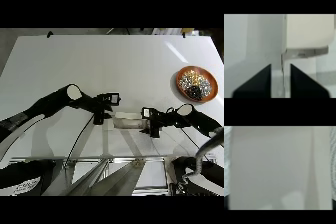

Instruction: Fold the box and place the chain.

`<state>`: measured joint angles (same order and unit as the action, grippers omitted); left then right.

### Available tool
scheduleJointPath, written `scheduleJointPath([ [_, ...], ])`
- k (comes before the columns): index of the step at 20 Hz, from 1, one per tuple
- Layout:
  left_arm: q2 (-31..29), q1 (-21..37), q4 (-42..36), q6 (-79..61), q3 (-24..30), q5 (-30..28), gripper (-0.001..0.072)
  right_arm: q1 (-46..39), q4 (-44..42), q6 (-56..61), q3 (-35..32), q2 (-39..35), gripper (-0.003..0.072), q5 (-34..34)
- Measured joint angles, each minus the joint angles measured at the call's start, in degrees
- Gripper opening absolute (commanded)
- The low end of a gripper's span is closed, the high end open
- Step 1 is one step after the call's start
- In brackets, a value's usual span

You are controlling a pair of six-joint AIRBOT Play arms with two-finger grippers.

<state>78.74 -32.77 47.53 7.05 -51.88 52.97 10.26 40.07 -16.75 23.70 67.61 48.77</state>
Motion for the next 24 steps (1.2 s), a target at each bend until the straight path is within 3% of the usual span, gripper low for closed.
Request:
scheduleJointPath([
  [1, -2.08, 0.52, 1.86, 2.01, 0.0, 1.77, 0.0003, 0.0, 0.0, 0.0, 0.0, 0.0, 0.0341, 0.0],
  [6, -10.86, -0.59, 5.22, 7.74, 0.0, 9.55, 0.0003, 0.0, 0.02, 0.0, 0.0, 0.0, 0.0341, 0.02],
  [10, -10.6, -5.7, 0.61, 9.97, 0.0, 10.32, 0.0004, 0.0, 0.04, 0.0, 0.0, 0.0, 0.0341, 0.02],
  [15, -3.96, -10.69, -7.78, 10.91, 0.02, -2.91, 0.0003, 0.0, 0.04, 0.0, 0.0, 0.0, 0.0341, 0.02],
  [21, 0.33, -11.85, -22.91, 12.61, 0.02, -28.24, 0.0005, 0.0, 0.04, 0.0, 0.0, 0.0, 0.0341, 0.02],
  [24, 2.19, -11.91, -26.67, 13.35, 0.0, -33.42, 0.0005, 0.0, 0.04, 0.0, 0.0, 0.0, 0.0341, 0.04],
])
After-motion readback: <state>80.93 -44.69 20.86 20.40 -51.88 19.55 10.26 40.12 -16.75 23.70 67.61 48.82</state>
